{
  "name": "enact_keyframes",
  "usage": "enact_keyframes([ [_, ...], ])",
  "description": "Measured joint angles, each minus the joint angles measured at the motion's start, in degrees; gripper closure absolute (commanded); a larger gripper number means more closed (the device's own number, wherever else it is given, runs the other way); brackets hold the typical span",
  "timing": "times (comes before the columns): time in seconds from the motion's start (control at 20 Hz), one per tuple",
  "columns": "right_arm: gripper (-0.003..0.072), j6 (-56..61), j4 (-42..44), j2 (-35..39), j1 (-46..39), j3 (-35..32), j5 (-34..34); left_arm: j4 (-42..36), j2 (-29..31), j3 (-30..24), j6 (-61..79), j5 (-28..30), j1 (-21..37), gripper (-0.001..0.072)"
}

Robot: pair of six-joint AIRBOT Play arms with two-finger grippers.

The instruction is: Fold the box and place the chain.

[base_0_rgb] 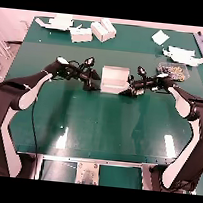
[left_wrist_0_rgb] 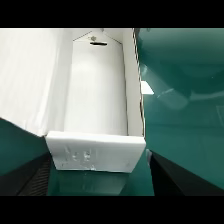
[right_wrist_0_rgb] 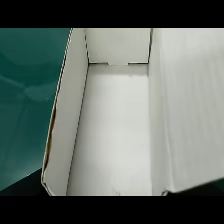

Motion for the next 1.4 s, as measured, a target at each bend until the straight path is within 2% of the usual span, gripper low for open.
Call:
enact_keyframes([
  [0.6,0.0099,0.04,0.22,0.0,0.0,0.0,-0.07,-1.25,-2.03,0.02,1.42,2.71,-0.59,-0.0001],
  [1.4,0.01,-0.09,0.28,-0.09,0.11,-0.02,0.04,0.07,-1.38,2.29,1.49,-2.64,3.39,-0.0001],
])
